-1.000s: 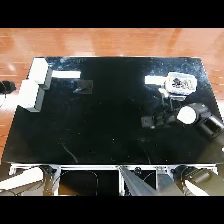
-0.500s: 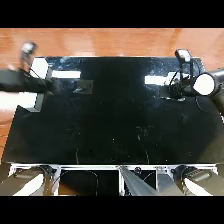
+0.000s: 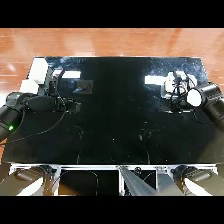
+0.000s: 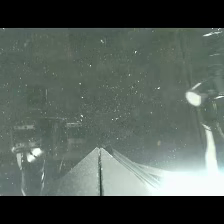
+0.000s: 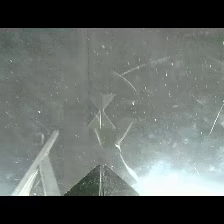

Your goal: Fold the box and place the chain.

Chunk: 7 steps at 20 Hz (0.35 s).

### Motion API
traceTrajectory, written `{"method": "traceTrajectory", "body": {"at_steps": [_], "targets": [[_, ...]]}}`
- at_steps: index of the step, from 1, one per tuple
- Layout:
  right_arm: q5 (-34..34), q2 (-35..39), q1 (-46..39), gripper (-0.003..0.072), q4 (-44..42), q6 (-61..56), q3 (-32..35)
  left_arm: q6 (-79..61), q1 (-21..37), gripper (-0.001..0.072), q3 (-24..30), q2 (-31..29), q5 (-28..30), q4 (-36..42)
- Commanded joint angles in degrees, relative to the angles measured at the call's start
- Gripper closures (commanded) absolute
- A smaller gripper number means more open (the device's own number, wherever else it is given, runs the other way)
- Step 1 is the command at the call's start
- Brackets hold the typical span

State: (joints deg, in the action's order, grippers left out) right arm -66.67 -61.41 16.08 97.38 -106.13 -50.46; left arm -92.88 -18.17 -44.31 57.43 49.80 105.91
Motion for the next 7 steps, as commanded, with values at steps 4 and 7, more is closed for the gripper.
{"method": "traceTrajectory", "body": {"at_steps": [4,7], "targets": [[-0.37,0.07,0.0,0.0655,0.2,-0.37,0.48,0.76,-0.52,0.0689,0.44,-0.04,-0.63,-0.46],[-0.37,0.07,0.0,0.0655,0.2,-0.37,0.48,0.76,-0.52,0.0689,0.44,-0.04,-0.9,-0.46]]}}
